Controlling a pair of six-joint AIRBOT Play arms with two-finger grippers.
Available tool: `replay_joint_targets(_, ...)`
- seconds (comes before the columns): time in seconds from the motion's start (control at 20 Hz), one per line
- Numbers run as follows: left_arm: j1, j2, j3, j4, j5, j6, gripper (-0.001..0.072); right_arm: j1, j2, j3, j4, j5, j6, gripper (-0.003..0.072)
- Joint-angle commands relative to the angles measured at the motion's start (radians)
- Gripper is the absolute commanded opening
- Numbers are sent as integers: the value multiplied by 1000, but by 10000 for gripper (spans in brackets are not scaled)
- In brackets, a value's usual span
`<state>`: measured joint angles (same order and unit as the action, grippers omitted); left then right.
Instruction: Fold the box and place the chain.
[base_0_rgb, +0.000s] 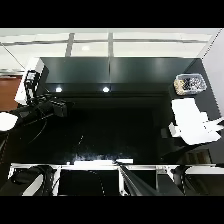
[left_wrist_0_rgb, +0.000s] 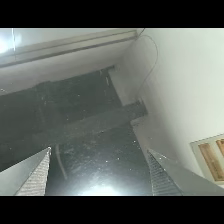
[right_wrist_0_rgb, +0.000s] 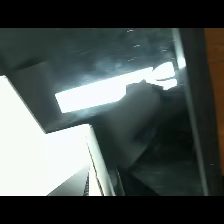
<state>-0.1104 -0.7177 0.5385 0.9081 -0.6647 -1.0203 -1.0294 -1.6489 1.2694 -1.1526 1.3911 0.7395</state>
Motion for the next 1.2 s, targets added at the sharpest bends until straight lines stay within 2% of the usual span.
replay_joint_targets(0.0, -1, 0, 0, 0, 2, 0, 716, 4, 27, 1, 87, 53, -10, 105)
replay_joint_targets(0.05, -1, 0, 0, 0, 2, 0, 717, 4, 40, 0, 127, 67, -11, 57)
replay_joint_targets(0.2, -1, 0, 0, 0, 2, 0, 716, 19, 105, -30, 175, 72, -11, 55)
replay_joint_targets(0.3, -1, 0, 0, 0, 2, 0, 717, 39, 161, -93, 180, 67, -11, 51)
replay_joint_targets(0.35, -1, 0, 0, 0, 3, 0, 717, 51, 193, -137, 190, 60, -11, 16)
replay_joint_targets(0.55, -1, 0, 0, 0, 4, 0, 717, 142, 366, -363, 286, -11, -11, 14)
replay_joint_targets(0.7, -1, 0, 0, -1, 4, -1, 716, 256, 501, -544, 480, -45, -11, 14)
replay_joint_targets(0.85, -2, -7, -1, -18, 3, -1, 717, 406, 659, -737, 706, -196, -9, 14)
replay_joint_targets(0.95, -2, -32, 0, -83, 8, -1, 716, 537, 773, -861, 844, -325, -10, 14)
replay_joint_targets(1.05, -2, -80, 0, -176, 7, 7, 708, 702, 880, -968, 908, -459, -11, 14)
replay_joint_targets(1.15, -19, -148, 2, -238, -30, 46, 699, 878, 951, -1032, 903, -575, -11, 15)
